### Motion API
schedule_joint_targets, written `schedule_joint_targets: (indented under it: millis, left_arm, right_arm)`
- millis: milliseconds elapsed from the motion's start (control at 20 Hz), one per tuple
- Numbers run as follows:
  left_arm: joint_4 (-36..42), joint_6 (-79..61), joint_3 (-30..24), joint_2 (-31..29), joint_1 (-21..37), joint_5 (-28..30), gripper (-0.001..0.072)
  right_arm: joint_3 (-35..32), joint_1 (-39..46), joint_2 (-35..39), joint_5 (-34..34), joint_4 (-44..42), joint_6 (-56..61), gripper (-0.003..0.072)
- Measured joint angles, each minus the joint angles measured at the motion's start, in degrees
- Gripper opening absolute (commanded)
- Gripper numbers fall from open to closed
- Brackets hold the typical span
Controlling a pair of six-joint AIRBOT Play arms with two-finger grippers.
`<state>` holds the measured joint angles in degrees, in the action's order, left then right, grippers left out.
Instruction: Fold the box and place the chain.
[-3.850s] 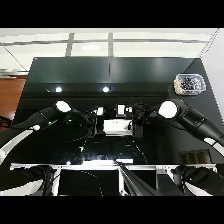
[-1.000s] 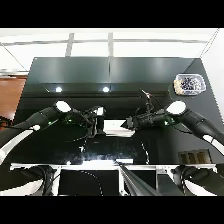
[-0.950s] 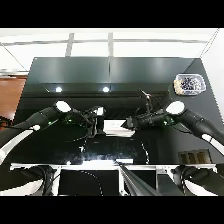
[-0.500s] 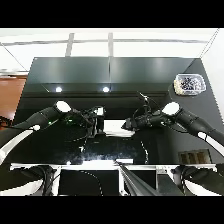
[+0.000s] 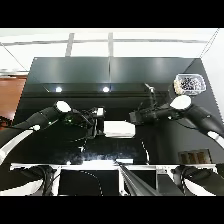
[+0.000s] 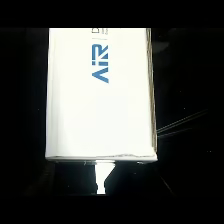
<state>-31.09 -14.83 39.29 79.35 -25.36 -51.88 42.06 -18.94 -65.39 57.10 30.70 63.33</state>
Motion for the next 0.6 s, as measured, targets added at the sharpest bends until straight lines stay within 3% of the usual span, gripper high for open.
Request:
schedule_joint_targets:
  millis: [50, 200, 400, 600]
  left_arm:
    - [0.02, 0.0, 0.0, -0.07, 0.04, -0.26, 0.0719]
    - [-0.94, 1.42, 0.44, -0.98, 0.09, -1.6, 0.0719]
    - [-8.24, 8.2, 1.97, -5.33, 0.15, -4.28, 0.0714]
    - [-11.63, 15.98, 3.45, -10.62, -0.72, -7.32, 0.0713]
  right_arm:
    - [0.92, 2.01, 2.43, 1.11, 1.46, 0.07, 0.001]
    - [2.54, 9.51, 10.43, 6.67, 5.84, 1.49, 0.0009]
    - [3.26, 20.63, 19.54, 12.24, 12.11, 3.15, 0.001]
    - [3.43, 28.09, 23.3, 14.21, 15.13, 3.69, 0.001]
